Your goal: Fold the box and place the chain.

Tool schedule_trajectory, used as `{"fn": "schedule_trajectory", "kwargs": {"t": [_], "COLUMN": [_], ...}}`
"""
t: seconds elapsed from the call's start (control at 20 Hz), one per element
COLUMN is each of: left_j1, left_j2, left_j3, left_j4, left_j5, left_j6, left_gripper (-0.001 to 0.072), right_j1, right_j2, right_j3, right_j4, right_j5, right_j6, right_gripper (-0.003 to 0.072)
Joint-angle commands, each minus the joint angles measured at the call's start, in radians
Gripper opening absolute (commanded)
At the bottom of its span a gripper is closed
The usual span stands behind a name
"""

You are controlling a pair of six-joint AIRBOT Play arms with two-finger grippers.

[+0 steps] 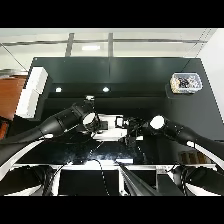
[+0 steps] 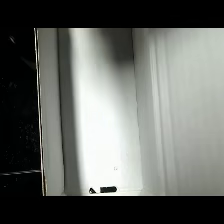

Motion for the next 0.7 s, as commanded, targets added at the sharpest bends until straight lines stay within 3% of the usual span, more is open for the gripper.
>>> {"fn": "schedule_trajectory", "kwargs": {"t": [0.0, 0.5, 0.6, 0.65], "left_j1": [0.015, 0.013, 0.013, 0.013], "left_j2": [-0.006, -0.045, -0.045, -0.045], "left_j3": [0.007, 0.007, 0.007, 0.007], "left_j4": [-0.002, -0.028, -0.028, -0.028], "left_j5": [-0.021, -0.039, -0.040, -0.040], "left_j6": [0.002, 0.003, 0.003, 0.003], "left_gripper": [0.0415, 0.0393, 0.0270, 0.0270], "right_j1": [-0.001, -0.001, -0.001, -0.001], "right_j2": [0.000, 0.000, 0.000, 0.000], "right_j3": [-0.001, 0.000, 0.000, 0.000], "right_j4": [0.000, 0.000, 0.000, 0.000], "right_j5": [0.001, 0.001, 0.001, 0.001], "right_j6": [0.000, 0.000, 0.000, 0.000], "right_gripper": [0.0407, 0.0407, 0.0407, 0.0407]}}
